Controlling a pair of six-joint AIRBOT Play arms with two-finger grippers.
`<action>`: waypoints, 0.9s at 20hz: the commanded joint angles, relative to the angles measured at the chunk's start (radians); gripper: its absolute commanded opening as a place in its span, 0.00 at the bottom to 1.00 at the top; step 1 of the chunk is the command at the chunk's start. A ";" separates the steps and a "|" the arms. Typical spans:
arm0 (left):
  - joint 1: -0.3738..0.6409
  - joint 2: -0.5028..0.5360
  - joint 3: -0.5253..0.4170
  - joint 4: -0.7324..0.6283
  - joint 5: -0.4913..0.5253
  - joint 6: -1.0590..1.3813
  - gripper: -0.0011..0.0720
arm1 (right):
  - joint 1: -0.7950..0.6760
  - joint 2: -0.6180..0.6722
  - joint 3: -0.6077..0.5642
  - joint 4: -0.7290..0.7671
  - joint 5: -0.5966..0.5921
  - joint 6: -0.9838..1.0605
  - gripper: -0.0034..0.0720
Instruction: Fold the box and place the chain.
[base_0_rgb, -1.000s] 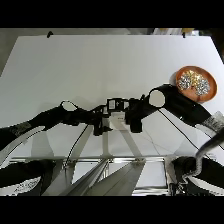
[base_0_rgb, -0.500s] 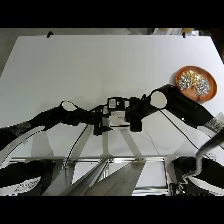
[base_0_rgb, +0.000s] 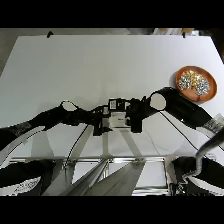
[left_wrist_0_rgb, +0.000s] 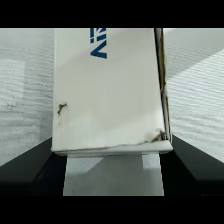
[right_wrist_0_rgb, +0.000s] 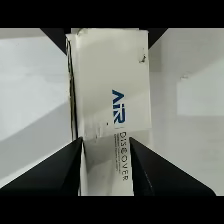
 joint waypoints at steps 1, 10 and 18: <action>0.000 0.000 0.000 -0.003 0.008 -0.003 0.44 | 0.001 0.011 -0.001 0.080 0.048 -0.001 0.48; 0.000 0.000 0.000 -0.003 0.008 -0.003 0.44 | -0.116 0.025 -0.001 0.177 0.076 0.000 0.06; 0.000 0.000 0.000 -0.003 0.008 -0.003 0.44 | -0.105 -0.031 -0.014 0.174 0.106 -0.005 0.06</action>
